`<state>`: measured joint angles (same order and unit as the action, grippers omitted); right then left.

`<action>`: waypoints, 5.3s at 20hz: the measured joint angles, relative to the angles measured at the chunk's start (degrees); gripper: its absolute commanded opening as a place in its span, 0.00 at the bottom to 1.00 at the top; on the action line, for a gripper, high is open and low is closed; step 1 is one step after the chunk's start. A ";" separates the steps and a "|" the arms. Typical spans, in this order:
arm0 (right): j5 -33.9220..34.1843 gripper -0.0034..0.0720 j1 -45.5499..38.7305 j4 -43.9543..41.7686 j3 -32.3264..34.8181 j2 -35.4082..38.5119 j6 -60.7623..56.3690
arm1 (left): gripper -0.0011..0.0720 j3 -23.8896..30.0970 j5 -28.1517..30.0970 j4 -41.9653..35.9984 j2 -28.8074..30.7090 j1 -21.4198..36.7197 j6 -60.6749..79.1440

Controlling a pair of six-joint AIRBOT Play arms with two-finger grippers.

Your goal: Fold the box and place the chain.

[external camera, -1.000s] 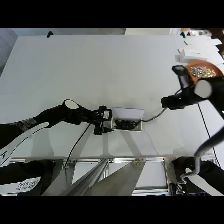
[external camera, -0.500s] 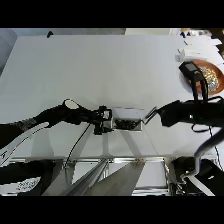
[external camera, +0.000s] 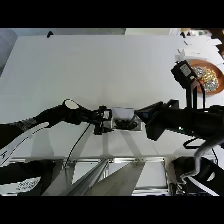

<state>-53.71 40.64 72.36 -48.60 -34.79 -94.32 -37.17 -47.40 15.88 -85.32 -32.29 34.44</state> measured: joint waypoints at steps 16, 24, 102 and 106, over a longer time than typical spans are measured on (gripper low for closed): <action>9.18 0.07 2.91 0.55 3.65 -11.65 -0.11 | 0.21 0.00 0.00 0.00 0.02 0.00 0.02; 7.58 0.41 2.91 0.92 7.76 -18.47 -0.70 | 0.21 0.00 0.00 0.00 0.02 0.02 0.02; 13.51 0.07 -6.45 -24.11 9.55 -18.56 56.61 | 0.21 0.00 0.00 0.02 0.00 0.00 0.02; 15.98 0.06 -11.23 -21.20 4.55 -19.61 54.66 | 0.21 0.00 0.00 0.00 0.00 0.00 0.02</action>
<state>-37.74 29.41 51.16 -44.05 -54.39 -39.66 -37.17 -47.40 15.88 -85.32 -32.29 34.46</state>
